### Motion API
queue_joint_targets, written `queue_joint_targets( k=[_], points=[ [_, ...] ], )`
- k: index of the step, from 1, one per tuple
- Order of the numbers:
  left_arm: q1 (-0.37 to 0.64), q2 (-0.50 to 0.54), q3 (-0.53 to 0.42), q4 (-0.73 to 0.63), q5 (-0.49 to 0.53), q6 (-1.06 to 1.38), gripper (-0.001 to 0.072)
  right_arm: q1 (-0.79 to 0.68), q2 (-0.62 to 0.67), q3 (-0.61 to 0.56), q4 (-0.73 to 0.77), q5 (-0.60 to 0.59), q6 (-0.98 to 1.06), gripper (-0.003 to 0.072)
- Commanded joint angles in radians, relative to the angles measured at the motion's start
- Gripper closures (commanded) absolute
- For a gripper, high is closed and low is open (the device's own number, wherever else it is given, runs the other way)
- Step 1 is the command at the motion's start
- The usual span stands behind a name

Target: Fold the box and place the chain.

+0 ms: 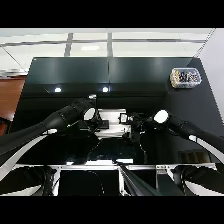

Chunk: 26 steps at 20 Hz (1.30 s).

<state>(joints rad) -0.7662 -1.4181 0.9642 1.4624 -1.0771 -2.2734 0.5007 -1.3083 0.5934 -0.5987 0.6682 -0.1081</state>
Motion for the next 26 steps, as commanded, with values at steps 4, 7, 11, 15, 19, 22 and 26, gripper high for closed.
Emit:
queue_joint_targets(
  k=[4, 7, 11, 15, 19, 22, 26],
  points=[
    [-0.002, -0.002, 0.002, -0.009, 0.002, -0.012, 0.0237, 0.001, 0.0, -0.001, -0.002, 0.0, -0.001, 0.0245],
    [-0.002, -0.002, 0.002, -0.007, 0.003, -0.021, 0.049, 0.001, 0.0, -0.001, -0.002, 0.0, -0.001, 0.0245],
    [-0.002, -0.002, 0.004, -0.009, 0.015, -0.021, 0.0685, 0.001, 0.0, -0.001, -0.002, 0.0, -0.001, 0.0246],
    [-0.002, -0.002, 0.006, -0.005, 0.019, -0.021, 0.0685, 0.001, 0.0, -0.001, -0.002, 0.0, -0.001, 0.0246],
    [-0.002, -0.002, 0.006, -0.005, 0.018, -0.021, 0.0684, 0.001, 0.0, -0.001, -0.002, 0.001, -0.001, 0.0246],
    [-0.002, -0.002, 0.006, -0.006, 0.017, -0.021, 0.0684, 0.001, 0.0, -0.001, -0.002, 0.001, -0.001, 0.0245],
    [-0.002, -0.002, 0.006, -0.007, 0.015, -0.021, 0.0684, 0.001, 0.0, -0.001, -0.002, 0.001, -0.001, 0.0246]
  ],
)
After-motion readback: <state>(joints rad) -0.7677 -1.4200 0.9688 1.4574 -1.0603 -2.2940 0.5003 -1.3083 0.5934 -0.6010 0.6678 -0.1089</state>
